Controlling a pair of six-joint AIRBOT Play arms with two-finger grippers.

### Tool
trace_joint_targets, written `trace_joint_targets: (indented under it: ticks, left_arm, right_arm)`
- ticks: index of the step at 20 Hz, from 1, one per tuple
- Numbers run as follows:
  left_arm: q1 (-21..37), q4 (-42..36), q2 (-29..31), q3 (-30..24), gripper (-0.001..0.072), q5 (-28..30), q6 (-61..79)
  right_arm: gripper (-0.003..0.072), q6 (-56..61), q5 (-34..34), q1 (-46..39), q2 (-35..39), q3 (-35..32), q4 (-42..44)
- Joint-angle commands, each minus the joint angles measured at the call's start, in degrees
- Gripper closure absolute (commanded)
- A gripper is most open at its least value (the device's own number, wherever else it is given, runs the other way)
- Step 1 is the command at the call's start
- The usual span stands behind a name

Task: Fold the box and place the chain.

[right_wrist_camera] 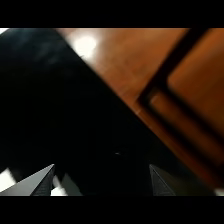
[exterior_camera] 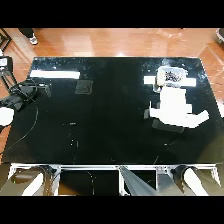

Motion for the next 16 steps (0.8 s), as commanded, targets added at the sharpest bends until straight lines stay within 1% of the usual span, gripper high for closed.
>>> trace_joint_targets:
  ticks: [1,2,3,4,6,7,8,9,12,13,16]
  left_arm:
    - [0.00,-0.72,-0.07,0.00,0.0076,-0.94,-0.13]
    - [0.00,-1.42,-0.09,0.00,0.0076,-1.29,-0.11]
    - [0.00,-1.92,-0.09,0.00,0.0076,-2.25,-0.13]
    - [0.00,-2.16,-0.11,0.00,0.0076,-3.74,-0.13]
    - [0.00,-2.95,-0.44,-0.02,0.0076,-6.58,-0.11]
    - [0.00,-2.95,-0.68,0.00,0.0076,-7.15,-0.11]
    - [0.00,-2.97,-0.87,0.00,0.0076,-7.41,-0.11]
    - [0.00,-2.95,-0.98,0.00,0.0076,-7.45,-0.11]
    - [0.00,-3.13,-1.01,0.00,0.0076,-7.54,-0.11]
    - [0.00,-3.10,-1.03,0.00,0.0076,-7.54,-0.09]
    - [0.00,-3.10,-1.40,0.00,0.0076,-7.58,-0.09]
  right_arm:
    - [-0.0033,-13.88,-2.73,-16.61,-5.81,4.55,26.23]
    - [-0.0032,-19.21,-7.48,-20.26,-9.90,7.08,32.85]
    - [-0.0032,-23.85,-13.27,-22.67,-14.23,9.49,36.85]
    - [-0.0032,-26.75,-20.26,-24.06,-18.82,11.80,38.32]
    - [-0.0032,-32.54,-36.00,-23.93,-28.20,15.89,38.69]
    - [-0.0032,-34.47,-40.52,-22.99,-31.21,16.96,38.73]
    - [-0.0032,-36.63,-42.42,-21.64,-33.03,17.35,38.71]
    - [-0.0032,-38.40,-41.83,-20.24,-33.51,17.35,38.69]
    - [-0.0032,-41.75,-36.59,-15.91,-34.07,17.62,36.92]
    - [-0.0032,-41.81,-36.17,-14.82,-35.17,18.29,35.69]
    - [-0.0032,-41.94,-37.55,-12.68,-40.30,21.84,35.69]
